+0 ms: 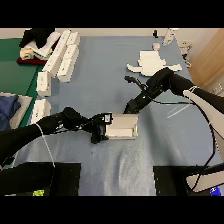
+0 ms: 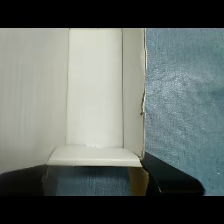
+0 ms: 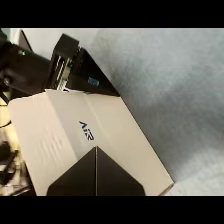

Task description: Fold the box.

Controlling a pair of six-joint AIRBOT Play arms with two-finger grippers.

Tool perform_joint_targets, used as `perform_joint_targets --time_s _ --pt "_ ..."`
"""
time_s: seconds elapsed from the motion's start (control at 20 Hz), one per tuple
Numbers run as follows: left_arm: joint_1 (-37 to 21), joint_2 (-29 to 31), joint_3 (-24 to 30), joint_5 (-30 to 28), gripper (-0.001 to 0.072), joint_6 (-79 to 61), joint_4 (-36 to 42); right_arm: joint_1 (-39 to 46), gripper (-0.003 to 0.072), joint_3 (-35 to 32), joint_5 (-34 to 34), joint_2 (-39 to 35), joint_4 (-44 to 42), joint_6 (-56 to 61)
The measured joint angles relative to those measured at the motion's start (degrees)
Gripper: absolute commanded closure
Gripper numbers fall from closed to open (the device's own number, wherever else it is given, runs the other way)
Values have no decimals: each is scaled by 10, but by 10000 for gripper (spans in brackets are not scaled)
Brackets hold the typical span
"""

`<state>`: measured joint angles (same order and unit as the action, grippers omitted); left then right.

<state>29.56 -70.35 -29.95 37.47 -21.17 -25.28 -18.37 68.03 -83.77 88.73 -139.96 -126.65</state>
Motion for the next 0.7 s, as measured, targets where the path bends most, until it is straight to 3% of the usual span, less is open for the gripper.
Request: perform_joint_targets --time_s 0.25,0.65,0.7 --pt "0 0 0 0 351 0 0 -80 685 -64 118 -99 77 -38" --pt "0 0 0 0 351 0 0 -187 682 -268 399 -264 112 -127" --pt "0 0 0 0 351 0 0 -198 614 -286 424 -281 114 -139"
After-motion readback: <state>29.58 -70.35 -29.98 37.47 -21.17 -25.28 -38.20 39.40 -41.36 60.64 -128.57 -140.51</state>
